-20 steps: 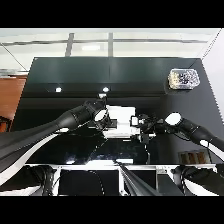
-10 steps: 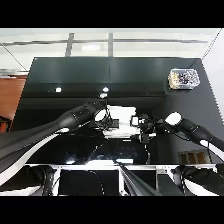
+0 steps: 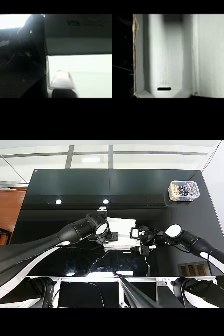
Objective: Fold the box and place the chain.
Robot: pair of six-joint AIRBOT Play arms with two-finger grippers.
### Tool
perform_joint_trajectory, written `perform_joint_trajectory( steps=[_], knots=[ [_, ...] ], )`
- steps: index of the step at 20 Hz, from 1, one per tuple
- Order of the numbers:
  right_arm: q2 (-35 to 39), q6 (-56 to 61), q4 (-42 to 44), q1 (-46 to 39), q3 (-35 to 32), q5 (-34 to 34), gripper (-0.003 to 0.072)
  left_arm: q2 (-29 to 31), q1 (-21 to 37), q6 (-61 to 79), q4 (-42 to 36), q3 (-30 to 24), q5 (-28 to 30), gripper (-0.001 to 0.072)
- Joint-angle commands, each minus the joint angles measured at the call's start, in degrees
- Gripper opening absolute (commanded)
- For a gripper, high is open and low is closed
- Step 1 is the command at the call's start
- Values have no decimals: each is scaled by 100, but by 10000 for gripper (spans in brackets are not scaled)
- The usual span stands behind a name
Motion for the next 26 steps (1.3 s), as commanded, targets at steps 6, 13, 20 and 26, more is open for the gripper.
perform_joint_trajectory(
  steps=[6, 13, 20, 26],
  knots=[
    [94, 396, -15, -4, 0, 42, 709, -2, -4, 234, 140, -2, -2, 28],
    [1075, 1261, -1252, -15, 0, 352, 707, 0, 22, 188, 232, -2, -42, 28],
    [1029, 1029, -566, 0, -7, 420, 598, 0, 22, 146, 184, -2, 44, 28],
    [935, 1054, -516, 0, -72, 455, 116, 0, 22, 149, 162, -2, 57, 29]
  ],
)
